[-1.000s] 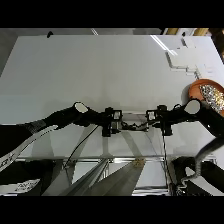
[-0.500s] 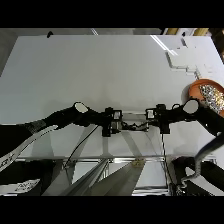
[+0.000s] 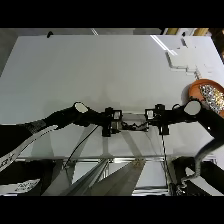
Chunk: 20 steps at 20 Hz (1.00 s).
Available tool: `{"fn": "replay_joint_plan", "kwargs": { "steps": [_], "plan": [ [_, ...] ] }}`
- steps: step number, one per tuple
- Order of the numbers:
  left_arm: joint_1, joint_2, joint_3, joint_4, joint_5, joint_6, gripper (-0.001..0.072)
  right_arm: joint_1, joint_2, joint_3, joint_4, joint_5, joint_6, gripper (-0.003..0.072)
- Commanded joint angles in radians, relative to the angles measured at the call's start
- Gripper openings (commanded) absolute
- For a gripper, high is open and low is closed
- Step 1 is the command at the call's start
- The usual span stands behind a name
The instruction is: Fold the box and place the chain.
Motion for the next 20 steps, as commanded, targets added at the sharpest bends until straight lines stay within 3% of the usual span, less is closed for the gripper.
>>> {"fn": "replay_joint_plan", "kwargs": {
  "steps": [1,4,6,8,12,16,18,20],
  "plan": [
    [0.0,0.0,0.0,0.0,0.0,0.0,0.0273,0.021,0.143,0.0,-0.021,0.075,0.159,0.0016],
    [0.0,0.0,0.0,0.0,0.0,0.0,0.0273,0.022,0.275,0.0,-0.033,0.171,0.244,0.0016],
    [0.0,0.0,0.0,0.0,0.0,0.0,0.0273,0.046,0.333,-0.007,0.041,0.188,0.256,0.0016],
    [0.0,0.0,0.0,0.0,0.0,0.0,0.0273,0.109,0.343,-0.029,0.171,0.103,0.256,0.0016],
    [0.0,0.0,0.0,0.0,0.0,0.0,0.0273,0.325,0.266,-0.042,0.338,-0.213,0.257,0.0016],
    [0.0,0.0,0.0,0.0,0.0,0.0,0.0273,0.498,0.115,-0.042,0.36,-0.442,0.298,0.0016],
    [0.0,0.0,0.0,0.0,0.0,0.0,0.0273,0.51,0.066,-0.041,0.36,-0.474,0.317,0.0025],
    [0.0,0.0,0.0,0.0,0.0,0.0,0.0273,0.51,0.069,-0.034,0.356,-0.475,0.317,0.0204]
  ]
}}
